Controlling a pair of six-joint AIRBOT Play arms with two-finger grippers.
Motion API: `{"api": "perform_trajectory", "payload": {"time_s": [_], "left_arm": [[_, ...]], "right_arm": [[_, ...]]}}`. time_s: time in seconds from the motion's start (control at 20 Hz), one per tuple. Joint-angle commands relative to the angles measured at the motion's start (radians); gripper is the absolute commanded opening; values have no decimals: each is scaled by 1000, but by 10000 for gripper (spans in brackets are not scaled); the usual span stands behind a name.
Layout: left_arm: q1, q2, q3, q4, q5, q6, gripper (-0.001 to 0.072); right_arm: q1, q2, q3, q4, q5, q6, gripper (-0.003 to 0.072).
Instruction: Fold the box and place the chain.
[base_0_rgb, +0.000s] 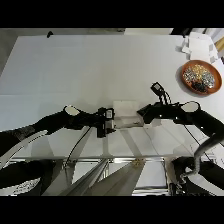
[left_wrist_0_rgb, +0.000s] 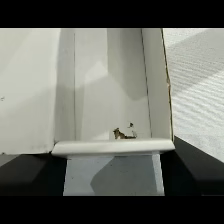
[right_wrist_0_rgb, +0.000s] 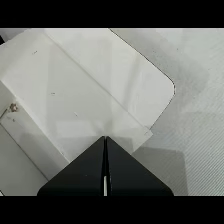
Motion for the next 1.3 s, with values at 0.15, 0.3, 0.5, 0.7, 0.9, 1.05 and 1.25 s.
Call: {"api": "perform_trajectory", "payload": {"time_s": [0.15,0.3,0.5,0.7,0.9,1.05,1.25], "left_arm": [[0,0,1,0,2,0,312],[0,0,1,0,1,0,312],[0,0,1,0,2,0,312],[0,0,1,0,2,0,312],[0,0,1,0,1,0,312],[0,0,1,0,1,0,312],[0,0,1,0,0,0,312]], "right_arm": [[0,5,0,3,82,43,15],[0,51,0,48,136,25,15],[0,192,0,39,126,23,15],[0,285,5,-86,197,23,15],[0,334,68,-325,224,-90,14],[0,325,79,-544,220,-182,15],[0,253,79,-732,224,-190,16]]}}
